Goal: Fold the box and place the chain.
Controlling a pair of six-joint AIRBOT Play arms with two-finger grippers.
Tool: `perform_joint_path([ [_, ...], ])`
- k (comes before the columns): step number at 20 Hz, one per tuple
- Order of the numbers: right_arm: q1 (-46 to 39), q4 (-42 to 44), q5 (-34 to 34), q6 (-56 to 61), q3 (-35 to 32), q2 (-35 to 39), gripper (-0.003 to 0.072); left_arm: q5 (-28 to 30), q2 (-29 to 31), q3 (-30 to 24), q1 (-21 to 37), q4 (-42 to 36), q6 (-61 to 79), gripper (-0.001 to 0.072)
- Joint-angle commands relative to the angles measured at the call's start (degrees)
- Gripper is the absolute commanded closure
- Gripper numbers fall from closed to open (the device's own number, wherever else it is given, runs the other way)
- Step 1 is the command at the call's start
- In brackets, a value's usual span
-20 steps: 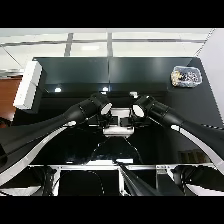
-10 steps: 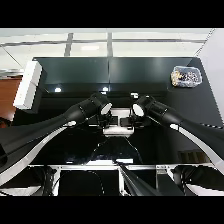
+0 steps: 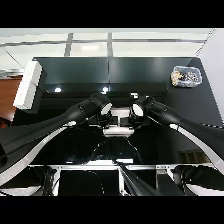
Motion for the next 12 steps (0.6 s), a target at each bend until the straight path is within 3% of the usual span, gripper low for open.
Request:
perform_joint_path([
  [1,0.0,-0.3,-0.3,-0.7,0.0,0.0,0.0652,0.0,0.0,0.0,0.0,0.1,0.1,0.0682],
  [3,-0.2,-0.6,-0.2,-0.7,0.0,0.0,0.0239,0.0,0.0,0.0,0.0,0.1,0.1,0.0682],
  [7,-0.3,-4.0,3.4,-3.3,0.6,1.0,0.0237,0.0,0.0,0.0,0.0,0.1,0.1,0.0682],
  [12,-0.3,-4.5,2.7,-7.3,2.5,6.4,0.0237,0.0,0.0,0.0,0.0,0.1,0.1,0.0682],
])
